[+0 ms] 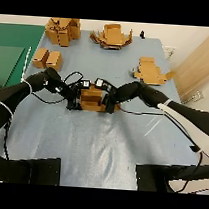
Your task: Fold the box.
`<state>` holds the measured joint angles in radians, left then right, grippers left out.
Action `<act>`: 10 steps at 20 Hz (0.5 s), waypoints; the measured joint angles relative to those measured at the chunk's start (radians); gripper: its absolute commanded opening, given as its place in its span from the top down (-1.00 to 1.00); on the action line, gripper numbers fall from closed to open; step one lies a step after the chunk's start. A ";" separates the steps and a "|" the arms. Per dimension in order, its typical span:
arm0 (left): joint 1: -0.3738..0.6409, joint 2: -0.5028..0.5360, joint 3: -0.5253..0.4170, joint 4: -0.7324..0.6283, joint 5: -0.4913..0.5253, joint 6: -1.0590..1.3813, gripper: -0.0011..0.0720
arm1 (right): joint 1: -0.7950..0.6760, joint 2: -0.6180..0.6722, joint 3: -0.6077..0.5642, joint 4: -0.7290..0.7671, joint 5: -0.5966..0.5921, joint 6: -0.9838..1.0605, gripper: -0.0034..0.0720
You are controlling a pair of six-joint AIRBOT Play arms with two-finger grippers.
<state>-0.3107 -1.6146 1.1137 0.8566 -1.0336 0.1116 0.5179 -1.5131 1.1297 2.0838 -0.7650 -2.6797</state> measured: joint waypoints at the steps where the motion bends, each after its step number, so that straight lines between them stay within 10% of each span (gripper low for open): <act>1: 0.000 0.000 0.000 0.000 0.000 0.000 0.68 | -0.018 0.023 -0.001 -0.010 -0.055 0.045 0.90; 10: 0.000 0.000 0.000 0.001 0.005 0.000 0.68 | -0.288 0.200 -0.081 0.056 -0.242 0.648 0.90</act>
<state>-0.3107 -1.6146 1.1137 0.8577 -1.0290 0.1116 0.2295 -1.3132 1.0489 2.1403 -1.0069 -2.0315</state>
